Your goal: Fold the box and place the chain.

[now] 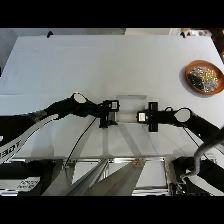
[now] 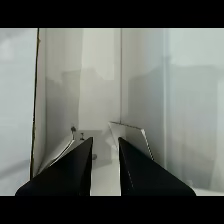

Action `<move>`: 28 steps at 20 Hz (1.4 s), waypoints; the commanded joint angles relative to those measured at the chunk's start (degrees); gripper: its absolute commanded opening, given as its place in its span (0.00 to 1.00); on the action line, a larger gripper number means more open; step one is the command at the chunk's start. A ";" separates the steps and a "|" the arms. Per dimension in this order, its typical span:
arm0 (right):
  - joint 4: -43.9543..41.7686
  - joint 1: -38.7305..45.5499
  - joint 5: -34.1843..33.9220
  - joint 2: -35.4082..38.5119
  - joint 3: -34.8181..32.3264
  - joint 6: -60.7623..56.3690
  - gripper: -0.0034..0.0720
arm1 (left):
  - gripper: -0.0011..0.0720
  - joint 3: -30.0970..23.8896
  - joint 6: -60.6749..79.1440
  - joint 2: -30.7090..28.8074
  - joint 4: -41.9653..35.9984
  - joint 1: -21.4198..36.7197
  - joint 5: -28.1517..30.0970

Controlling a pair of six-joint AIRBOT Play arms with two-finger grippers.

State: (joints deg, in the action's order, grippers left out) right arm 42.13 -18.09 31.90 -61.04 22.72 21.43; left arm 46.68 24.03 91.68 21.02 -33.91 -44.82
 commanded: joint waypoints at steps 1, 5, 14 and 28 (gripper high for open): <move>-2.54 -0.07 1.77 -1.25 -0.02 4.42 0.28 | 0.30 0.00 -0.02 0.00 0.02 0.00 0.00; -2.54 -0.07 1.77 -1.25 -0.02 4.42 0.41 | 0.30 0.00 -0.02 0.00 0.02 0.00 0.00; -1.62 -0.04 1.51 -0.76 -0.02 0.59 0.42 | 0.30 0.00 -0.02 0.00 0.02 0.00 0.00; 22.05 16.70 10.97 16.24 0.00 -72.83 0.07 | 0.30 0.00 -0.02 0.00 0.02 0.00 0.00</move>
State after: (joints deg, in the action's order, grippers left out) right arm 61.91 -7.62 40.58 -47.46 22.72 -33.41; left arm 46.68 23.97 91.68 21.02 -33.93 -44.82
